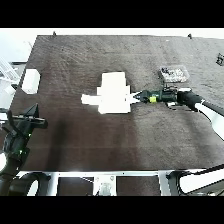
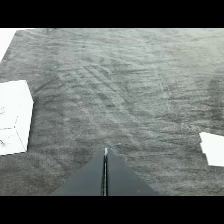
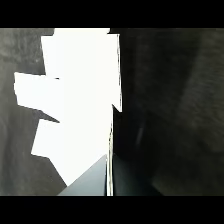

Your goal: Fold the box and place the chain.

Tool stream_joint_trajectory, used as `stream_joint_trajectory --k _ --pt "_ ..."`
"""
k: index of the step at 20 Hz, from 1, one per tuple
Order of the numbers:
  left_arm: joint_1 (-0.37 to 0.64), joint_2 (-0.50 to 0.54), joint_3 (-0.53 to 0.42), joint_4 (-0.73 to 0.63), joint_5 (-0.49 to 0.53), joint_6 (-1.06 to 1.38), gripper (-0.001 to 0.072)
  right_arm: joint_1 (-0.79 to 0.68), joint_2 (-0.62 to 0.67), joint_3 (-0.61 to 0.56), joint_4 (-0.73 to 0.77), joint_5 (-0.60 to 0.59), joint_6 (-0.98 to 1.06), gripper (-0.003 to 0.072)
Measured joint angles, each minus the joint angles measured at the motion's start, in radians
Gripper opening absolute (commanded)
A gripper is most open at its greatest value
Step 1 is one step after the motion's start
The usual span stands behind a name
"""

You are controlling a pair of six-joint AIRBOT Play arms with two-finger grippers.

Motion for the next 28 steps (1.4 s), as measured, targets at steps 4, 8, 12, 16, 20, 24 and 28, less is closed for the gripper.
stream_joint_trajectory --k 4,8,12,16,20,24,28 --pt "0.0 0.0 0.0 0.0 -0.034 0.0 0.0382 0.04 -0.043 0.053 0.0 -0.015 -0.005 0.0001" --pt "0.0 0.0 0.0 0.001 -0.08 0.0 0.0383 0.053 -0.061 0.071 -0.006 -0.021 0.005 0.0001" --pt "0.0 -0.016 0.018 0.001 -0.108 -0.019 0.0385 0.059 -0.066 0.073 0.003 -0.025 0.008 0.0001" --pt "0.0 -0.17 0.124 0.003 -0.134 -0.033 0.0385 0.06 -0.067 0.074 0.013 -0.033 0.016 0.0001" --pt "0.0 -0.468 0.32 0.021 -0.235 -0.04 0.0385 0.061 -0.067 0.074 0.017 -0.036 0.017 0.0001" --pt "0.0 -0.781 0.573 0.139 -0.384 -0.154 0.0385 0.061 -0.067 0.074 0.018 -0.038 0.018 0.0002" --pt "0.0 -1.074 0.904 0.479 -0.629 -0.479 0.0385 0.06 -0.067 0.074 0.007 -0.04 0.019 0.0002"
